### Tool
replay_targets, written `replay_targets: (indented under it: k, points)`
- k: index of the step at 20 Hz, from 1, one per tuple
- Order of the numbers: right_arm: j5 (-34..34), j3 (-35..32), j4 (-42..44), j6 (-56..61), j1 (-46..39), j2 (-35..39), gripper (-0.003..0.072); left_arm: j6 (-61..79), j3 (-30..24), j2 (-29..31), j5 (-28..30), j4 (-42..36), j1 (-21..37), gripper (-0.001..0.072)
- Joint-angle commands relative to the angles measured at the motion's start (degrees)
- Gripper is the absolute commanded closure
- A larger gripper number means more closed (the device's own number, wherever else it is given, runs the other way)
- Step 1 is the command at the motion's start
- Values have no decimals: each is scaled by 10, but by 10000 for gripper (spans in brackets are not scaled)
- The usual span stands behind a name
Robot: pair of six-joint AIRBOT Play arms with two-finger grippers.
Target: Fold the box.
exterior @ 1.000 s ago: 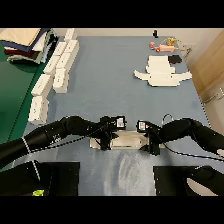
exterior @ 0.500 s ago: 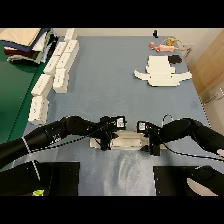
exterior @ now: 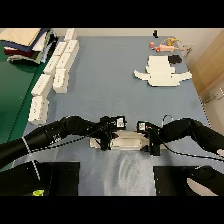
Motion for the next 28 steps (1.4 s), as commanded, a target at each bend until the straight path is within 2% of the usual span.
replay_targets:
  k: [1, 7, 11, 12, 13, 14, 17, 20, 22, 24, 28]
  points:
    - [0, 0, -1, 0, 0, 0, 175, 0, 1, 0, 2, 0, 0, 695]
    - [0, 0, -1, 0, 0, 0, 175, -1, 1, 0, -34, -13, -1, 695]
    - [0, 0, -1, 0, 0, 0, 174, -1, 1, 0, -33, -13, -1, 691]
    - [0, 0, -1, 0, 0, 0, 175, -1, 1, 0, -33, -13, -1, 610]
    - [0, 0, -1, 0, 0, 0, 175, -1, 1, 0, -29, -14, -1, 340]
    - [0, 0, -1, 0, 0, 0, 175, -2, 1, 0, -23, -14, -1, 276]
    - [0, 0, -1, 0, 0, 0, 175, -2, 1, 1, 2, -14, -1, 275]
    - [0, 0, -1, 0, 0, 0, 175, -8, 2, 13, -5, -9, 0, 274]
    - [0, 0, -1, 0, 0, 0, 175, -58, 2, 35, -14, 22, 3, 273]
    - [0, 0, -1, 0, 0, 0, 174, -128, 2, 70, -50, 76, 16, 273]
    - [0, 0, -1, 0, 0, 0, 175, -298, 2, 155, -194, 175, 59, 275]
